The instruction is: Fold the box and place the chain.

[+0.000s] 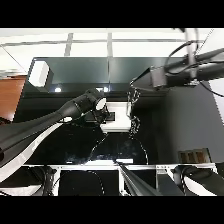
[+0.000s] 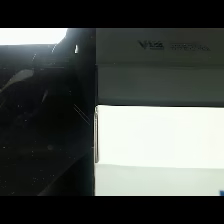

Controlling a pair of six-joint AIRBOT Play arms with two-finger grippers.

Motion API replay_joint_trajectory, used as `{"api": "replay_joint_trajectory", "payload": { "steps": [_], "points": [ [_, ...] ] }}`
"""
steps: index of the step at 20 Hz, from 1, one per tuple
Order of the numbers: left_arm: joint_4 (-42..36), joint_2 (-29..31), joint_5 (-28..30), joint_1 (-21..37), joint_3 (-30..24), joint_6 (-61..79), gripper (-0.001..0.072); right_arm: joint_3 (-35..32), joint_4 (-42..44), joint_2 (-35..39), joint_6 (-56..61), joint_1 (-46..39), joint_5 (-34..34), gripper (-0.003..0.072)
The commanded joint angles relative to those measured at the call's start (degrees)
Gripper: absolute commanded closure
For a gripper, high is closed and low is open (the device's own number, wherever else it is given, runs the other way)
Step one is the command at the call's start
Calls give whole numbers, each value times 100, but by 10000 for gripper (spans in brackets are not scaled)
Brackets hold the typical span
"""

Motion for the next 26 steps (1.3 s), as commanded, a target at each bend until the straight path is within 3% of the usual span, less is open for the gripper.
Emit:
{"api": "replay_joint_trajectory", "payload": {
  "steps": [1,5,10,16,17,18,22,26],
  "points": [
    [0,-4,4,-2,4,2,681,-35,-284,-505,-109,354,-68,679],
    [0,-4,7,-2,4,2,681,-426,-850,-723,-76,420,-291,678],
    [0,-4,4,-2,4,2,681,-1169,-883,-798,-39,428,-870,678],
    [0,-4,4,-2,4,2,681,-1272,-885,-1193,-39,691,-1045,670],
    [2,-4,4,-2,4,2,681,-1270,-887,-1196,-39,697,-1115,579],
    [2,-4,4,-2,4,2,681,-1263,-890,-1185,-17,664,-1143,337],
    [2,-4,4,-2,4,2,681,-1263,-1051,-896,-28,9,-671,333],
    [2,-4,0,-2,4,2,681,-1668,-2341,33,-466,-772,-361,333]
  ]
}}
